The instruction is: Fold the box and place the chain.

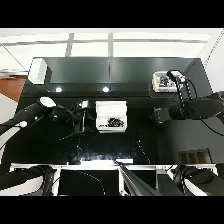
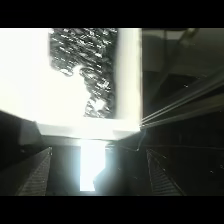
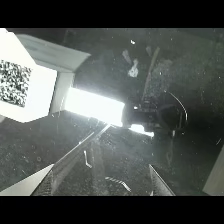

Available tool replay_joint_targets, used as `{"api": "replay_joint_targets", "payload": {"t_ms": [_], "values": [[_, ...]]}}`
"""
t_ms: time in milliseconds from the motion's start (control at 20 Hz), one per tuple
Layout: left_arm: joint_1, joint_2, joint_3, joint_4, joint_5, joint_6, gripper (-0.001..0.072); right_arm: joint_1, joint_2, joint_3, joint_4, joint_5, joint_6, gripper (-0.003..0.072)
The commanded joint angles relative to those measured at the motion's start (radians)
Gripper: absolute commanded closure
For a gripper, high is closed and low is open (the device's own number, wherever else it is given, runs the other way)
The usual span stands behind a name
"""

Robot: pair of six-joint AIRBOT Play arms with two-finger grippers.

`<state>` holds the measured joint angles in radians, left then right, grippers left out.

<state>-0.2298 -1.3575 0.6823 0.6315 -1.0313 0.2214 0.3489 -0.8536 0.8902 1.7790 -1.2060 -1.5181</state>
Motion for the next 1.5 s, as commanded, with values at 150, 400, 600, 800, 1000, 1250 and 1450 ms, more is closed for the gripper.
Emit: {"api": "replay_joint_targets", "payload": {"t_ms": [150,400,600,800,1000,1250,1450], "values": [[-0.029,-0.055,0.055,0.016,-0.003,-0.020,0.0011,0.000,0.000,0.000,0.000,0.009,0.009,0.0017],[-0.064,-0.056,0.055,0.014,0.003,-0.018,0.0010,0.000,0.000,0.000,0.000,0.014,0.012,0.0017],[-0.082,-0.059,0.055,0.015,0.043,-0.005,0.0010,0.000,0.000,0.000,0.000,0.016,0.013,0.0017],[-0.082,-0.068,0.058,0.014,0.061,-0.012,0.0009,0.000,0.000,0.000,0.000,0.016,0.020,0.0017],[-0.082,-0.067,0.058,0.014,0.062,-0.011,0.0005,0.000,0.000,0.000,0.000,0.016,0.020,0.0017],[-0.082,-0.067,0.062,0.013,0.062,-0.012,0.0004,0.000,0.000,0.000,0.000,0.016,0.023,0.0017],[-0.082,-0.067,0.068,-0.016,0.062,-0.012,0.0004,0.000,0.000,0.000,0.000,0.016,0.023,0.0017]]}}
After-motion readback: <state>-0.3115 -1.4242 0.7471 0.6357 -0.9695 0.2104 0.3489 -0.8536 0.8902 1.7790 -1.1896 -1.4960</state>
